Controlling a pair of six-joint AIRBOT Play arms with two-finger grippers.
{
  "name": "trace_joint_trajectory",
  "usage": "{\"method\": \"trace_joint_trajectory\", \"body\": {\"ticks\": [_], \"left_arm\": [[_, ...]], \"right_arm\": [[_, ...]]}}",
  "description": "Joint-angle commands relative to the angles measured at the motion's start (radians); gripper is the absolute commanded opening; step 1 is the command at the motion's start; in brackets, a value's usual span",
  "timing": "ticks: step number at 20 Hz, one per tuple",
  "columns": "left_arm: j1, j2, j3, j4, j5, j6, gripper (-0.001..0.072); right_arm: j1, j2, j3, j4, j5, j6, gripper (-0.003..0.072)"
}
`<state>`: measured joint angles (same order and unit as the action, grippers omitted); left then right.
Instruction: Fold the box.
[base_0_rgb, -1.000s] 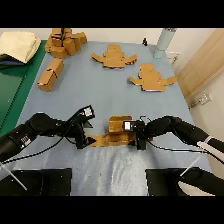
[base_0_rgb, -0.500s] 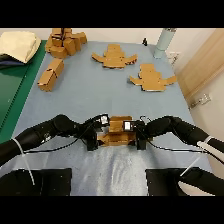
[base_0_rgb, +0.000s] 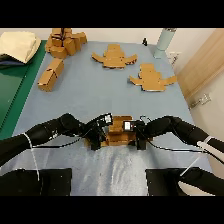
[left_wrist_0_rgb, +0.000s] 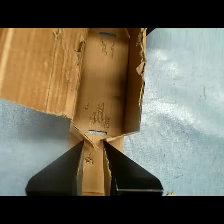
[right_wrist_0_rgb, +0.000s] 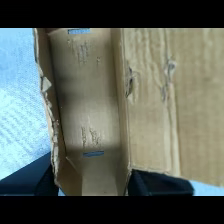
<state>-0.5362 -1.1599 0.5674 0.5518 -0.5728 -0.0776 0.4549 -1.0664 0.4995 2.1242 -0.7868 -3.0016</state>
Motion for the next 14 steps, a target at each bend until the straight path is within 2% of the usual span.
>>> {"method": "trace_joint_trajectory", "body": {"ticks": [1, 9, 14], "left_arm": [[-0.001, -0.005, 0.007, -0.031, 0.005, 0.003, 0.0183], [-0.032, -0.013, 0.007, -0.095, 0.024, 0.038, 0.0165], [-0.032, -0.018, 0.007, -0.101, 0.088, 0.037, 0.0167]], "right_arm": [[0.000, 0.000, 0.000, 0.000, 0.000, 0.000, 0.0459], [0.000, 0.000, 0.000, 0.000, 0.000, 0.000, 0.0460], [0.000, 0.000, 0.000, 0.000, 0.000, 0.000, 0.0459]]}}
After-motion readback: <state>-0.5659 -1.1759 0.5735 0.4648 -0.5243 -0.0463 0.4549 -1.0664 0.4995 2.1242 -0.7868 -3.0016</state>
